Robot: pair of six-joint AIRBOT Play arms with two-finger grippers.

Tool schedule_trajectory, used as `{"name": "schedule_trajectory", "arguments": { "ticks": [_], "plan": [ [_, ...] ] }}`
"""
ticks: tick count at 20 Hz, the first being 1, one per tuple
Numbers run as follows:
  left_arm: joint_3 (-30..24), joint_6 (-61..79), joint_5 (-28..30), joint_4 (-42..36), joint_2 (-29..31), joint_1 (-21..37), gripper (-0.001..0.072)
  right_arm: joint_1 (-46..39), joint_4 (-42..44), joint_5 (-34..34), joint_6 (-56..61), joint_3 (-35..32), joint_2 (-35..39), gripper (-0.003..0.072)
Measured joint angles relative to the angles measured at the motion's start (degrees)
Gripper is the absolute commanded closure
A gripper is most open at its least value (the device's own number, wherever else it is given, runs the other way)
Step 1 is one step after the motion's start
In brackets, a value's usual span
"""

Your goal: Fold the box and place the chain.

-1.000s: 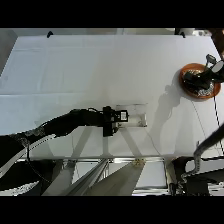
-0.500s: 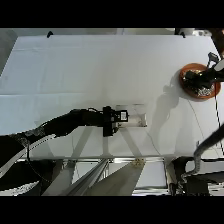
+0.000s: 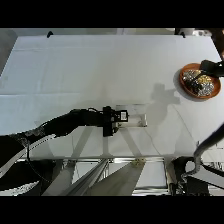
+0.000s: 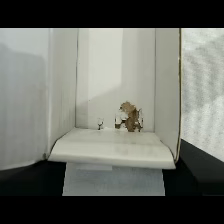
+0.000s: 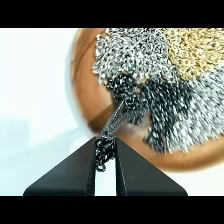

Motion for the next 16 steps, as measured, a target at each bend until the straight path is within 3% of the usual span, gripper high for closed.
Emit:
{"name": "schedule_trajectory", "arguments": {
  "ticks": [8,16],
  "plan": [
    [0.0,0.0,0.0,-0.02,0.0,0.0,0.0513,0.0,5.99,14.6,-7.89,-0.02,17.33,0.0675],
    [0.0,0.0,0.0,-0.02,0.0,0.0,0.0513,0.0,20.09,24.33,-12.57,-0.02,31.98,0.0675]
  ]
}}
